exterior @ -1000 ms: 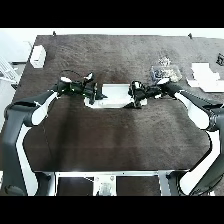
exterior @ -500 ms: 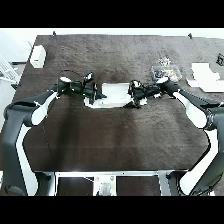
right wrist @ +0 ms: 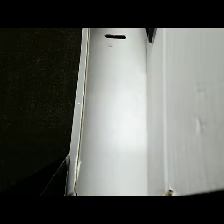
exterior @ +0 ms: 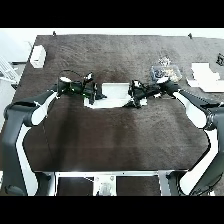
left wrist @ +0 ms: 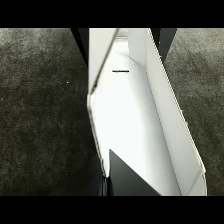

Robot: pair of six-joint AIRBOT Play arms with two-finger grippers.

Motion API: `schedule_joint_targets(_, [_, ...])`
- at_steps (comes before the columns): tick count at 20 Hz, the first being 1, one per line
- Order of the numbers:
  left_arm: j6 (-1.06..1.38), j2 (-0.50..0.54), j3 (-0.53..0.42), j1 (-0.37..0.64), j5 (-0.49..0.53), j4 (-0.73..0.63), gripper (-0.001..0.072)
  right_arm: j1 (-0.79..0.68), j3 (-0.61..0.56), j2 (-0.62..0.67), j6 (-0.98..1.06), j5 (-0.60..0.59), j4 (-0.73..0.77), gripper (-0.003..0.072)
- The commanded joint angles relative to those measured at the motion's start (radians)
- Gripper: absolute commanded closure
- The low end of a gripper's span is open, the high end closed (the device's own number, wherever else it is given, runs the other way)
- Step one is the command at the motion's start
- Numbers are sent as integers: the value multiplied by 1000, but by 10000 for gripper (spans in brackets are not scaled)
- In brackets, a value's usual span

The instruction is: Fold the box and place the chain.

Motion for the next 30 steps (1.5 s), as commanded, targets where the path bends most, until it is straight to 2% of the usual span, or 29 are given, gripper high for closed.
schedule_joint_targets(1, [0, 0, 0, 0, 2, 0, 686, 1, 0, 0, -1, 5, 1, 144])
schedule_joint_targets(12, [0, 0, 0, 0, 2, 0, 686, 1, 0, 0, -1, 8, 2, 143])
schedule_joint_targets(14, [0, 0, 0, 0, 2, 0, 686, 1, 0, 0, -1, 9, 2, 80])
schedule_joint_targets(30, [0, 0, 0, 0, 2, 0, 686, 1, -10, 0, -1, 12, -27, 85])
